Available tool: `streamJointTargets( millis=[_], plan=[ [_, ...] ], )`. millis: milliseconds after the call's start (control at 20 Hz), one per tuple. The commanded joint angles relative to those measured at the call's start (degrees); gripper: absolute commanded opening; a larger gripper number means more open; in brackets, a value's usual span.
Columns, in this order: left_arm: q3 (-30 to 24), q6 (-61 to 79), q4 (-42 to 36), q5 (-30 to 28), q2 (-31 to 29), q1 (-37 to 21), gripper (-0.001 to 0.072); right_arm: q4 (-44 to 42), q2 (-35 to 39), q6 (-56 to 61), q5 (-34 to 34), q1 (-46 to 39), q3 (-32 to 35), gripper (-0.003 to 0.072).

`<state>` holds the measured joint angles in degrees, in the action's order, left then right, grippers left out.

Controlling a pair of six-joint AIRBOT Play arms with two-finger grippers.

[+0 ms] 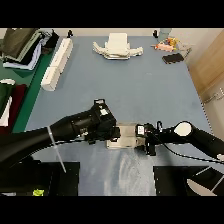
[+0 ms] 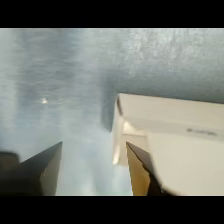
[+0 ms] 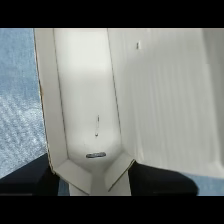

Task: Fold the box.

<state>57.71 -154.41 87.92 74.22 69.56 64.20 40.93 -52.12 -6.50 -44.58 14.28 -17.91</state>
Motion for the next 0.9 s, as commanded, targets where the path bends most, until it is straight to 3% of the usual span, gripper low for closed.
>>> streamJointTargets(
  millis=[0,50,350,500,650,850],
  plan=[
    [0.07,2.91,0.26,7.39,-6.73,-1.16,0.0393,0.0,0.04,-0.02,-0.02,-0.02,-0.07,0.0505],
    [0.04,5.6,0.26,8.37,-8.48,-1.99,0.0018,0.0,0.04,-0.02,-0.02,-0.02,-0.07,0.0505],
    [-0.07,26.16,-2.25,6.43,-11.1,-8.52,0.0016,0.0,0.04,-0.04,-0.02,-0.02,-0.07,0.0505],
    [-0.04,38.69,-2.05,1.62,-11.02,-9.07,0.0015,0.0,0.04,-0.02,-0.02,-0.02,-0.07,0.0505],
    [-0.07,51.19,-1.36,0.33,-11.1,-9.4,0.0016,0.0,0.04,-0.02,-0.02,0.0,-0.07,0.0505],
    [-4.68,70.07,-2.6,-4.04,-13.0,-17.18,0.0014,0.0,0.04,-0.02,-0.02,-0.02,-0.07,0.0505]
  ],
)
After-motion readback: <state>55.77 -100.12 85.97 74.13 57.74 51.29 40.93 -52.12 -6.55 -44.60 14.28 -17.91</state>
